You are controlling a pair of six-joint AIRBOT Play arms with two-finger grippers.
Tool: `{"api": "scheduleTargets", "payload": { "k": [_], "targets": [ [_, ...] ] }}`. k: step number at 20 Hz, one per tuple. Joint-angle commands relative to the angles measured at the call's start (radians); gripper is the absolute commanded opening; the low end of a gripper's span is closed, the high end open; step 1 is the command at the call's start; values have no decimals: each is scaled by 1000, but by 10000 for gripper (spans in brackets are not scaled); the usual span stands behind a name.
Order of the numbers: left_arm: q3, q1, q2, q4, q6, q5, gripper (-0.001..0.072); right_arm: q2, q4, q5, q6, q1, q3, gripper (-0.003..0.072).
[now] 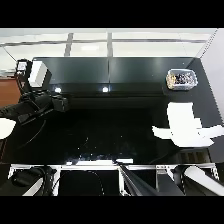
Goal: Fold the box and place the chain.
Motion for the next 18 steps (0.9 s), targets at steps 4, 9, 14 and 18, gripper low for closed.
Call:
{"api": "scheduleTargets", "payload": {
  "k": [4,9,14,18],
  "targets": [
    [0,0,-63,-35,-61,7,671,-289,140,528,-344,-109,187,707],
    [0,0,-101,-48,-61,7,671,-302,141,590,-381,-106,187,171],
    [0,0,-121,-50,-61,7,671,-175,293,610,-416,14,172,53],
    [-1,-2,-136,-50,-61,2,671,27,434,504,-327,231,65,54]
  ]
}}
